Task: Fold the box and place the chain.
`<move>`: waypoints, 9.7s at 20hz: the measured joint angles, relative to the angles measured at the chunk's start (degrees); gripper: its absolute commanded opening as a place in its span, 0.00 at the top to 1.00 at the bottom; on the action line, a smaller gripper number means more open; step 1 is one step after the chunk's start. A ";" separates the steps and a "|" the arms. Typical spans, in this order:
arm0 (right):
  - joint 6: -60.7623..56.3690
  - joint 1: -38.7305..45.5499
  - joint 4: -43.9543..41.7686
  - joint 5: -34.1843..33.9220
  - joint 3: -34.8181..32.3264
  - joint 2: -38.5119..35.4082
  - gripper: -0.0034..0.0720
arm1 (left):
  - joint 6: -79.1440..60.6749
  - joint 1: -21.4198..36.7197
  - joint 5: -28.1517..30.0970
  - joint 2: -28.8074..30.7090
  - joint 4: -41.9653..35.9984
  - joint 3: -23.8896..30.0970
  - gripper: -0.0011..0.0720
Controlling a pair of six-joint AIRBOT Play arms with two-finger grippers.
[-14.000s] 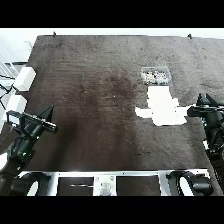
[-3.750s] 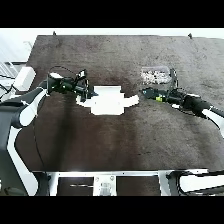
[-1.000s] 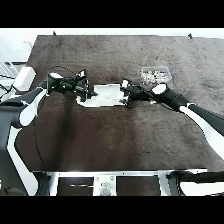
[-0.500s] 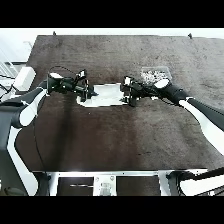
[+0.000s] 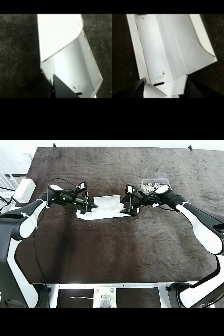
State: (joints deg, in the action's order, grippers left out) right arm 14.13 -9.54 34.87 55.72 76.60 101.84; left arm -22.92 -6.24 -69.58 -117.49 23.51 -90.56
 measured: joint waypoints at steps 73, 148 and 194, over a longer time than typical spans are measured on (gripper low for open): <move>-0.15 -0.68 -1.88 12.90 11.17 14.36 0.18 | -0.02 0.00 0.04 0.00 -0.02 0.00 0.96; -0.11 -0.61 -1.86 12.92 11.17 14.38 0.18 | 12.66 -1.75 13.03 18.16 8.61 10.51 0.00; -0.13 -0.59 -1.86 12.92 11.17 14.38 0.18 | 16.76 -6.88 11.67 14.21 23.21 10.58 0.35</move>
State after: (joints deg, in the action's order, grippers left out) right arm 14.00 -10.13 33.01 68.64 87.77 116.22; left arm -6.15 -13.13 -57.91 -103.28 46.72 -79.99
